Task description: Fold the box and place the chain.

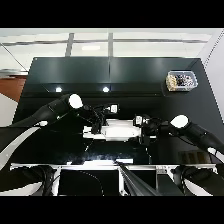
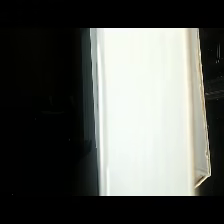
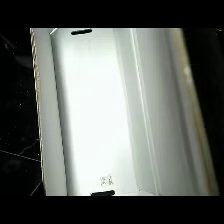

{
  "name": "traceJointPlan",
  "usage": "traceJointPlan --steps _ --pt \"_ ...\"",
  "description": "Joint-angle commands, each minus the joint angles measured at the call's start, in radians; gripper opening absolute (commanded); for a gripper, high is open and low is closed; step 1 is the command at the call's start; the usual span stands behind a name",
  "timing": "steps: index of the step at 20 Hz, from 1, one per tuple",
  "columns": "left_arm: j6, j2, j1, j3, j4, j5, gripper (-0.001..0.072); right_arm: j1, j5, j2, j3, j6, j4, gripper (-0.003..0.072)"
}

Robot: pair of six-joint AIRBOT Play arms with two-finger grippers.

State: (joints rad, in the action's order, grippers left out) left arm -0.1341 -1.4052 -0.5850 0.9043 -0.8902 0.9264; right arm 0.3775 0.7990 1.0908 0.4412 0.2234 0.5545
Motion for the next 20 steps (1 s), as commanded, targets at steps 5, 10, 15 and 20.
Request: traceJointPlan --steps 5,10,15,20 --pt "0.000 0.000 0.000 0.000 0.001 -0.001 0.0027 0.001 -0.019 0.071 0.000 0.038 0.000 0.0710" --pt "0.000 0.000 0.000 0.000 0.001 -0.001 0.0026 0.003 -0.031 0.071 0.000 0.029 0.000 0.0710" --pt "0.000 0.000 0.000 0.000 0.001 -0.001 0.0027 0.035 -0.076 0.079 0.001 -0.037 0.074 0.0710" --pt "0.000 0.000 0.000 0.000 0.000 -0.001 0.0027 0.035 -0.082 0.079 0.001 -0.044 0.074 0.0709"
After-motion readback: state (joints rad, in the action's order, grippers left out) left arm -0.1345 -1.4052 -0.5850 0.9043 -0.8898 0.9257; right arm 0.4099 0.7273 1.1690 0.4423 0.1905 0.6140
